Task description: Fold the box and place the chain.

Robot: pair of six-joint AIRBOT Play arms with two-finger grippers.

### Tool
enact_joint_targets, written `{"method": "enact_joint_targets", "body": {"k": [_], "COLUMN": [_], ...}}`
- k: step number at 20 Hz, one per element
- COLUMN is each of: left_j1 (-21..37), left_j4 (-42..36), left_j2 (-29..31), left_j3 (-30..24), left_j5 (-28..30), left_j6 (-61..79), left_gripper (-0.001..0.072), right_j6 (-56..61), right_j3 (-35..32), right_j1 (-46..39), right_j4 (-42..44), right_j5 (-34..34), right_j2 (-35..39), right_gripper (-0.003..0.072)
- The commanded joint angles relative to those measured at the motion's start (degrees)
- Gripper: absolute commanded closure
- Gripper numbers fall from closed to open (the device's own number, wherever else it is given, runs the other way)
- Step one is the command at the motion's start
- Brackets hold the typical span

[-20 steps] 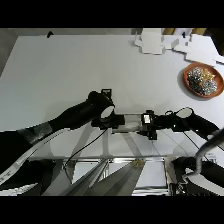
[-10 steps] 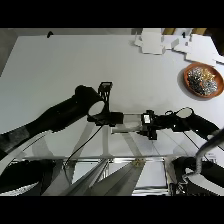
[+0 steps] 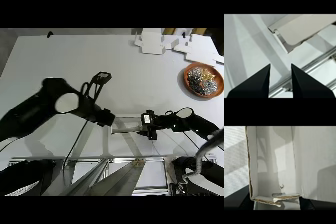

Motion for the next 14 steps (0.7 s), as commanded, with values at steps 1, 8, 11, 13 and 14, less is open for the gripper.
{"method": "enact_joint_targets", "body": {"k": [1, 8, 11, 13, 14], "left_j1": [3.3, 13.3, 16.7, 17.6, 17.5], "left_j4": [-3.8, -15.0, -20.5, -25.5, -28.3], "left_j2": [5.3, 8.7, 8.3, 6.8, 5.6], "left_j3": [-5.2, -24.5, -30.9, -33.4, -34.1], "left_j5": [1.6, 13.6, 21.2, 27.8, 31.4], "left_j6": [20.3, 61.5, 84.6, 101.3, 106.7], "left_gripper": [0.0412, 0.0118, 0.0128, 0.0129, 0.0128], "right_j6": [0.0, 0.0, 0.0, 0.0, 0.0], "right_j3": [0.0, 0.0, 0.0, 0.0, 0.0], "right_j1": [0.0, 0.0, 0.0, 0.0, 0.0], "right_j4": [0.0, 0.0, 0.0, 0.0, 0.0], "right_j5": [0.0, 0.0, 0.0, 0.0, 0.0], "right_j2": [0.0, 0.0, 0.0, 0.0, 0.0], "right_gripper": [0.0290, 0.0290, 0.0290, 0.0290, 0.0290]}}
